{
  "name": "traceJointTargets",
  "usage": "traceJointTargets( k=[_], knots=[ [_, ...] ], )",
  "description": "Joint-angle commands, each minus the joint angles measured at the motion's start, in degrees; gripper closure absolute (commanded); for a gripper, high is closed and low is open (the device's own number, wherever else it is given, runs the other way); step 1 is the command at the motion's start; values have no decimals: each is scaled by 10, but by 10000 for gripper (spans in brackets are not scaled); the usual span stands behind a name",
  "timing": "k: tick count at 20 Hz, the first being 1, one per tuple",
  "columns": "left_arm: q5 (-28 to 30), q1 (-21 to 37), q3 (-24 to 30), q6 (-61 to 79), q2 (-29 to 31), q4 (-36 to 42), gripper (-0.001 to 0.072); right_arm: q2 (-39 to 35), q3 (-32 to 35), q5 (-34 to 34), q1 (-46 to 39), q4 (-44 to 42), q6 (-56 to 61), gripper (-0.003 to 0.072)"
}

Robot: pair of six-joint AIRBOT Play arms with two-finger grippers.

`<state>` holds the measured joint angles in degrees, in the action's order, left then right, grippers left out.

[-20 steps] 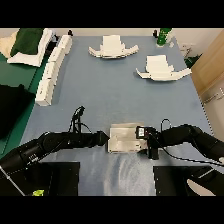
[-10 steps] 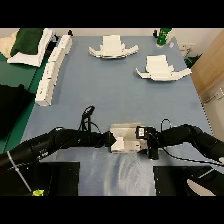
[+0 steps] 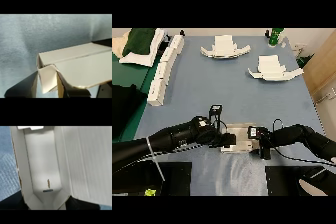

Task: Fold the box.

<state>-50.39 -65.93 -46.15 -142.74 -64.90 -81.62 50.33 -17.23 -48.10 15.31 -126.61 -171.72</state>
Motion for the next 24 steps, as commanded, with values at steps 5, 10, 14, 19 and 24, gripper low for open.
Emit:
traceJointTargets(
  k=[5, 10, 14, 19, 24],
  knots=[
    [-101, -27, -66, -84, -78, -61, 348, 0, 0, 0, 0, 0, 0, 182],
    [-103, -39, -98, -88, -128, -59, 348, 0, 0, 0, 0, 0, 0, 182],
    [-111, -48, -110, -90, -155, -58, 349, 0, 0, 0, 0, 0, 0, 182],
    [-129, -48, -110, -105, -170, -71, 427, 0, 0, 0, 0, 0, 0, 182],
    [-127, -48, -111, -128, -171, -84, 695, 0, 0, 0, 0, 0, 0, 182]
  ],
)
